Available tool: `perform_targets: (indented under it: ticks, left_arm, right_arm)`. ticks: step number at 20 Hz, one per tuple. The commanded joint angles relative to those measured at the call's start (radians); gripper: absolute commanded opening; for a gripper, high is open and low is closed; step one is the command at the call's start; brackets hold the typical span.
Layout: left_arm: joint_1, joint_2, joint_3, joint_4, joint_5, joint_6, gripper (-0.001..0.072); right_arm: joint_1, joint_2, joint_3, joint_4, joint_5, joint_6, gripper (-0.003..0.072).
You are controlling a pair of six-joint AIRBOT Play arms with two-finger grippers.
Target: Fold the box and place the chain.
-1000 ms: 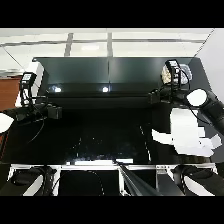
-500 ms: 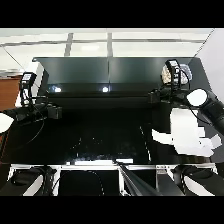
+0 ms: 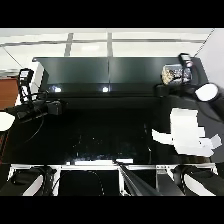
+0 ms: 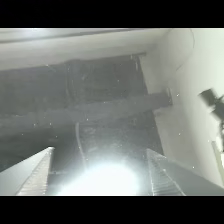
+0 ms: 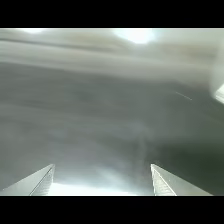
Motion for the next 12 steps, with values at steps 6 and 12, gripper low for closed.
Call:
perform_targets:
  ticks: [6,12]
  left_arm:
    - [-0.001,-0.044,0.000,-0.027,-0.004,-0.006,0.0704]
    - [-0.001,-0.079,0.000,-0.033,-0.042,-0.006,0.0704]
  right_arm:
    - [-0.670,-0.008,0.118,-0.444,0.669,0.019,0.0720]
    - [-0.837,-0.008,0.023,-0.444,0.633,-0.136,0.0720]
